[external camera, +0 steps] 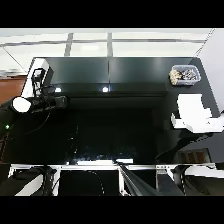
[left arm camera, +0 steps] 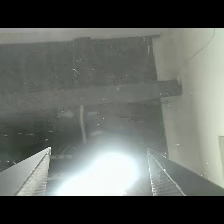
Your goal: Fold the box and place the chain.
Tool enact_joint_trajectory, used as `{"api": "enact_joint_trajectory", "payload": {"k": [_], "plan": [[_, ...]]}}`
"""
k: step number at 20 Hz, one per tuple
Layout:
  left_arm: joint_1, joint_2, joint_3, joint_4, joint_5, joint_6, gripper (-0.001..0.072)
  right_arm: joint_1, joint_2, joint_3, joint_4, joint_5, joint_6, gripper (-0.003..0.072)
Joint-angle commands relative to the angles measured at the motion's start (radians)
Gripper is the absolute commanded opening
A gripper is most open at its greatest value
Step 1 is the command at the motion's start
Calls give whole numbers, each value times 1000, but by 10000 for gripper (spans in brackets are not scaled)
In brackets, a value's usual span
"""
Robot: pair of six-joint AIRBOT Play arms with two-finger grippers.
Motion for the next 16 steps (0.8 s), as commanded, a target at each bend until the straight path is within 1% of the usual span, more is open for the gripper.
{"api": "enact_joint_trajectory", "payload": {"k": [1,2,3,4,5,6,7,8,10,13,16], "plan": [[0,-20,1,-34,-3,-4,719,-9,-35,18,-3,48,-111,513],[0,-21,1,-34,-3,-4,719,-10,-35,18,-5,45,-118,474],[0,-21,1,-34,-4,-3,719,-9,-35,18,-7,45,-119,474],[0,-21,1,-33,-4,-3,719,-9,-35,18,-6,45,-119,402],[0,-21,1,-33,-5,-3,719,-9,-35,18,-6,50,-119,164],[0,-21,1,-33,-7,-3,719,-9,-35,18,-3,61,-119,79],[0,-21,1,-34,-15,-3,719,-6,-35,18,4,77,-119,57],[0,-21,1,-33,-24,-3,719,2,-35,18,6,103,-122,16],[0,-21,1,-32,-25,-3,720,31,-32,17,39,168,-148,18],[0,-21,1,-32,-25,-3,719,94,-15,3,176,244,-174,18],[0,-21,1,-33,-26,-3,719,162,56,-74,341,242,-213,18]]}}
